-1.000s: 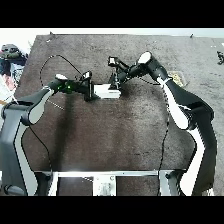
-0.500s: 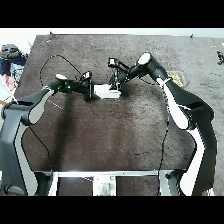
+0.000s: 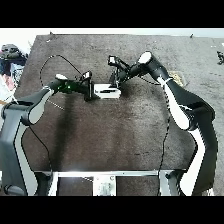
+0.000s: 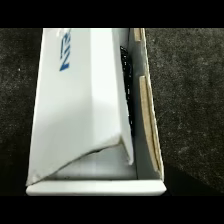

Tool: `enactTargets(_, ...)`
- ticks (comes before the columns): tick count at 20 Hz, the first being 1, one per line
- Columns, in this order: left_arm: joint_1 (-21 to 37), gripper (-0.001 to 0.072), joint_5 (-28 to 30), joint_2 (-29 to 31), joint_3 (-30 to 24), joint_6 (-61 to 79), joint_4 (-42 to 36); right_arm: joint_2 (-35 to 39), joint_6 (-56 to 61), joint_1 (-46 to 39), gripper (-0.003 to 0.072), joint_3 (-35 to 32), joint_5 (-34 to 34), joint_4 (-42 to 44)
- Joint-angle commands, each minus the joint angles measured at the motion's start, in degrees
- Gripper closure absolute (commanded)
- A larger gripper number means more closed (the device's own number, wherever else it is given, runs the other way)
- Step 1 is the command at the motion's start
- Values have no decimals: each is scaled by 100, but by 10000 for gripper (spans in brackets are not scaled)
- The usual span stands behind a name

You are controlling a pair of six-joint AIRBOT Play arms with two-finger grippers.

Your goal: Fold the box and place the chain.

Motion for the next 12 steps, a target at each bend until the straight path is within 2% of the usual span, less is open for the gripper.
enactTargets(1,0,473,0,0,2,2,0,-7,2,0,350,-103,22,-20)
enactTargets(8,0,473,0,0,2,2,0,-7,2,0,350,-448,192,-44)
enactTargets(12,0,473,-2,0,2,2,0,-7,4,0,349,-461,570,-37)
